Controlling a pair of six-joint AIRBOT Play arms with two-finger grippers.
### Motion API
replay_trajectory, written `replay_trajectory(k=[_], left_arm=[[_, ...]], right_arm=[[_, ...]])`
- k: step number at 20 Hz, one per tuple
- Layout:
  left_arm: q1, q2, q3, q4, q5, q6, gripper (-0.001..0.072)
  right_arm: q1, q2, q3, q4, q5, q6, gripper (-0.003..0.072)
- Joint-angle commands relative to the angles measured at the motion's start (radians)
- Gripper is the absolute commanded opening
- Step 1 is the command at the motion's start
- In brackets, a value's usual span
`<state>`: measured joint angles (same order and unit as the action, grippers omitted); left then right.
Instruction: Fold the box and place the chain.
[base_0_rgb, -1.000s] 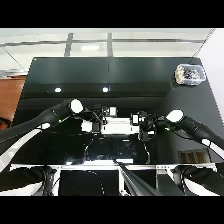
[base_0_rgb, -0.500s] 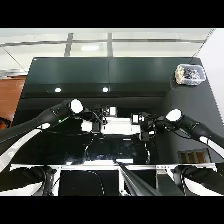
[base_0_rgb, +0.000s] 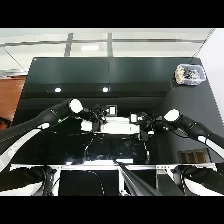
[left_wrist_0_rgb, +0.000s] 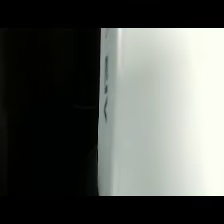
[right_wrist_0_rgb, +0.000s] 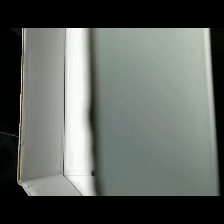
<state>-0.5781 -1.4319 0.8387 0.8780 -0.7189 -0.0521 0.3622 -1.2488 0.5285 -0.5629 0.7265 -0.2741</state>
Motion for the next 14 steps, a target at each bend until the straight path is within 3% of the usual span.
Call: replay_trajectory(k=[1,10,12,14], left_arm=[[0.0,0.0,0.0,0.0,-0.001,-0.001,0.0026],[0.0,0.0,0.0,0.0,-0.001,-0.004,0.0026],[0.0,0.0,0.0,0.0,-0.001,-0.004,0.0026],[0.0,0.0,0.0,0.0,-0.001,-0.004,0.0026]], right_arm=[[0.008,-0.003,0.001,-0.018,-0.017,0.016,0.0701],[0.008,-0.003,0.001,-0.015,-0.024,0.02,0.0699],[0.008,-0.003,0.001,-0.015,-0.024,0.021,0.0515],[0.008,-0.003,0.001,-0.015,-0.024,0.021,0.0488]])
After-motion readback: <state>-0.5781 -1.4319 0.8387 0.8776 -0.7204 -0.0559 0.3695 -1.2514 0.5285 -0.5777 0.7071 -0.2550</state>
